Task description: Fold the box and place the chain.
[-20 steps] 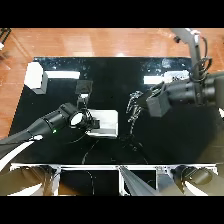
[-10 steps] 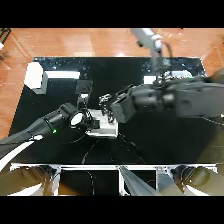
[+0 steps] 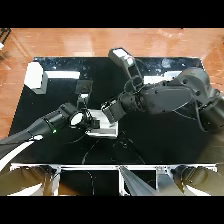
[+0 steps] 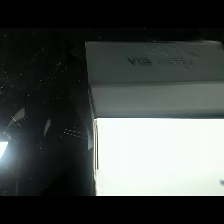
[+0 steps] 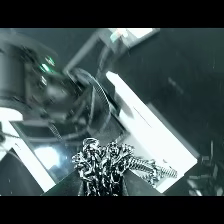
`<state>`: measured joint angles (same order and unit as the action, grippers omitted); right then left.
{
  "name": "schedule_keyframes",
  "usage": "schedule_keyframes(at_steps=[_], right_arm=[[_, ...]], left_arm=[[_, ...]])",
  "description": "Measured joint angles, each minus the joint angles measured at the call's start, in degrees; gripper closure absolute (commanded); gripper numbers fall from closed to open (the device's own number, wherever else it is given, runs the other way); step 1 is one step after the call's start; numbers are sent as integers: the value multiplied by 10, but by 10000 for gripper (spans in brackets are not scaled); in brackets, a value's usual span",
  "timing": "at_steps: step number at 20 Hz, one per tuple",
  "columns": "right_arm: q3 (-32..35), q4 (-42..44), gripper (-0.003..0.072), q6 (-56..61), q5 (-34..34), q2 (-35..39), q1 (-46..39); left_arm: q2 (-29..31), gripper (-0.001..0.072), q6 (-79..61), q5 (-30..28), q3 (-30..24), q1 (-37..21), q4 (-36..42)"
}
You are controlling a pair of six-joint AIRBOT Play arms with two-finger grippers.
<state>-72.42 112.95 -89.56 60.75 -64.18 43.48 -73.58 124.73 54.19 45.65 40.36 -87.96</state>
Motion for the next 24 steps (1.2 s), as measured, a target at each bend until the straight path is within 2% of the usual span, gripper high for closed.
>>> schedule_keyframes(at_steps=[5, 10, 11, 12, 13, 14, 19, 24], right_arm=[[40, 9, 667, 0, -20, -21, 1], [51, 35, 664, -5, -60, -66, 2], [51, 39, 638, -5, -63, -71, 2], [52, 42, 422, -7, -66, -75, 2], [52, 44, 169, -7, -67, -78, 0], [53, 46, 130, -7, -64, -80, -3], [53, 39, 131, -9, -12, -61, -35], [53, -31, 131, -9, 73, 12, -109]], left_arm=[[0, 695, 0, 0, 0, 0, 0], [0, 695, 0, -1, 0, 0, 0], [0, 695, 0, -1, 0, 0, 0], [0, 695, 0, -1, 0, 0, 0], [0, 695, 0, -1, 0, 0, 0], [0, 695, 0, -1, 0, 0, 0], [0, 697, 0, -2, 0, 0, 0], [-1, 698, 5, 0, 2, 0, 0]])
